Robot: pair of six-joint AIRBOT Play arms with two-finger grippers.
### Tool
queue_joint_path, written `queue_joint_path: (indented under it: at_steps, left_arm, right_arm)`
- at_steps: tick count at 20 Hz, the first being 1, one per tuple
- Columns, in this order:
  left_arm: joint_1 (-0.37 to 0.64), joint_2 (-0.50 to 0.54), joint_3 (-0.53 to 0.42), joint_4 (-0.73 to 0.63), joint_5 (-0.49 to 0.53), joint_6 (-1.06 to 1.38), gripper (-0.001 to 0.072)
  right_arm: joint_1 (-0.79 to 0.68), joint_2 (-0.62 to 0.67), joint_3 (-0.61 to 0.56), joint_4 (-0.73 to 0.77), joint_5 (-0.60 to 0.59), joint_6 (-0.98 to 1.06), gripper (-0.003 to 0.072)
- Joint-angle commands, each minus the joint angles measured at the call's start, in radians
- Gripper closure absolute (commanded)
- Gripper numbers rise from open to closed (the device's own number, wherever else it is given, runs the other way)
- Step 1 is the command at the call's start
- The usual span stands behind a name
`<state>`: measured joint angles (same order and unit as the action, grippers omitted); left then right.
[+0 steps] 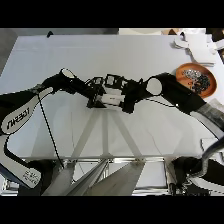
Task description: Fold the box and place the chain.
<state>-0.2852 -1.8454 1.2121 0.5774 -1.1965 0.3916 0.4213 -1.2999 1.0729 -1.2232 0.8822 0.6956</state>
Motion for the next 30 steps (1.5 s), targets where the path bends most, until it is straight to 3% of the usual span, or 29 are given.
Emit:
queue_joint_path:
  at_steps: [1,2,7,12,17,25,30]
  left_arm:
    - [0.001,0.000,0.000,0.000,0.003,0.000,0.0238]
    - [0.001,0.000,0.000,0.000,0.003,0.000,0.0238]
    - [0.001,0.000,0.000,0.000,0.003,0.000,0.0238]
    - [0.001,0.000,0.000,0.000,0.003,0.000,0.0238]
    - [0.001,0.000,0.000,0.000,0.003,0.000,0.0238]
    - [0.001,0.000,0.000,0.000,0.003,0.000,0.0238]
    - [0.001,0.000,0.000,0.000,0.003,0.000,0.0238]
  right_arm:
    - [-0.006,0.049,0.001,0.021,-0.008,0.190,0.0456]
    - [-0.019,0.047,0.001,0.078,-0.015,0.237,0.0603]
    - [-0.080,0.002,-0.001,0.396,-0.090,0.274,0.0676]
    - [-0.083,-0.121,-0.020,0.523,-0.128,0.272,0.0675]
    - [-0.083,-0.169,-0.149,0.550,-0.212,0.272,0.0675]
    - [-0.083,-0.171,-0.194,0.549,-0.254,0.264,0.0674]
    - [-0.083,-0.107,-0.194,0.550,-0.289,0.264,0.0674]
